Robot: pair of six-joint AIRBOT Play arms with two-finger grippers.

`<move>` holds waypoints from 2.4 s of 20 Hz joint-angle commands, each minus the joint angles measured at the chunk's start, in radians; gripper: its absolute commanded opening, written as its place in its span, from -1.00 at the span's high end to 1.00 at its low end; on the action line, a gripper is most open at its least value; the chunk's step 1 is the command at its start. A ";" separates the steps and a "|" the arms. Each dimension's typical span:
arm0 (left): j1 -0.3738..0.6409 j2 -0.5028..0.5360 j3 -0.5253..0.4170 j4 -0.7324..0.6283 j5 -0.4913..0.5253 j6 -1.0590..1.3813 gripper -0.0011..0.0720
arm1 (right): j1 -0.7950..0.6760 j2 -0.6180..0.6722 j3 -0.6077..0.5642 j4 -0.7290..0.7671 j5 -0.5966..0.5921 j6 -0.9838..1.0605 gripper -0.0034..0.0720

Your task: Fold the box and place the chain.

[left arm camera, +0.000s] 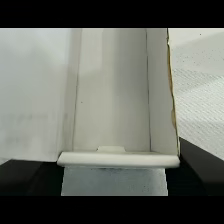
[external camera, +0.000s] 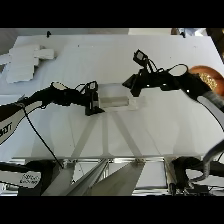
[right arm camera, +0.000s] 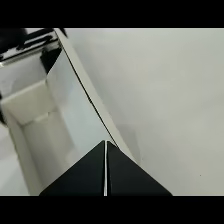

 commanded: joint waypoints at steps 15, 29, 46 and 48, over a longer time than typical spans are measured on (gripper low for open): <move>0.000 0.000 0.000 0.000 0.000 0.000 -0.58 | 0.048 -0.144 0.001 0.158 -0.166 0.010 0.87; 0.000 0.000 0.000 0.000 0.000 0.000 -0.58 | -0.016 0.101 -0.001 -0.584 0.221 0.018 -0.27; 0.000 0.000 0.000 0.000 0.000 0.000 -0.58 | 0.064 -0.085 -0.001 -0.445 0.031 -0.177 -0.29; 0.000 0.000 0.000 0.000 0.000 0.000 -0.58 | 0.074 -0.085 -0.001 -0.435 0.038 -0.200 -0.06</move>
